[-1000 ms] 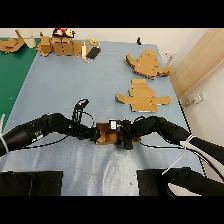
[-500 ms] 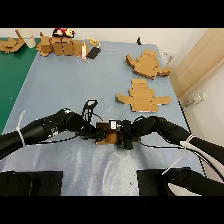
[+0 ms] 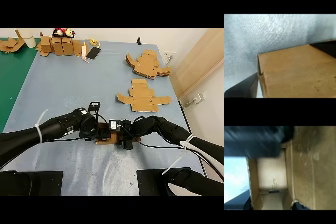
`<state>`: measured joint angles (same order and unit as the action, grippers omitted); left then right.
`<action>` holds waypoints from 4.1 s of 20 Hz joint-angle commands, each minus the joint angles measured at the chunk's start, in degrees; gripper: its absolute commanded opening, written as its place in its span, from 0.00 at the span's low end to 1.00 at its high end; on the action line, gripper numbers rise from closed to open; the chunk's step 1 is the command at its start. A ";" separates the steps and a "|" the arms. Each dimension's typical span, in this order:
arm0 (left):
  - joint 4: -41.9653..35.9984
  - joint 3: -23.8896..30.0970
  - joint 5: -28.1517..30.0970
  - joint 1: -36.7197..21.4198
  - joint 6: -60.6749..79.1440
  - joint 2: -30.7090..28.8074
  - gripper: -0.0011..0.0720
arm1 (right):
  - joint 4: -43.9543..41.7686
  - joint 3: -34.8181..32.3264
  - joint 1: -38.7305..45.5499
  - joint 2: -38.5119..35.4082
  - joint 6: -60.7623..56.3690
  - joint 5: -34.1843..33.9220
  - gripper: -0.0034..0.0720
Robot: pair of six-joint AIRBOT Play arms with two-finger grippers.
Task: Fold the box.
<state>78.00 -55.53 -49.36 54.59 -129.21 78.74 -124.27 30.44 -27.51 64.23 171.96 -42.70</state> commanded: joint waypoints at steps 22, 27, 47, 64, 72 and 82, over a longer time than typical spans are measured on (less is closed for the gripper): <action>3.19 -5.14 -7.67 0.76 -5.55 5.90 0.03 | 0.00 -0.02 -0.02 -0.02 -0.02 0.02 0.63; 3.02 -5.14 -7.63 0.68 -5.29 5.64 0.86 | 0.00 -0.02 -0.02 -0.02 -0.02 0.02 0.63; 5.88 -7.78 -17.05 -1.01 -5.40 -1.11 0.82 | -0.02 -0.02 -0.02 -0.02 -0.02 0.00 0.63; 5.38 -8.70 -17.27 -1.11 -5.38 -1.92 0.34 | 0.00 -0.02 -0.02 -0.02 -0.02 0.02 0.63; 6.01 -8.68 -17.81 -1.73 -4.81 -3.82 0.03 | 0.00 -0.02 -0.02 -0.02 -0.02 0.00 0.63; -5.18 -1.29 -9.20 -4.68 37.64 -13.38 0.03 | 0.00 -0.02 -0.02 -0.02 -0.02 0.00 0.63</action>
<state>75.79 -60.58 -63.72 50.13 -106.02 69.95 -124.25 30.44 -27.51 64.23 171.94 -42.70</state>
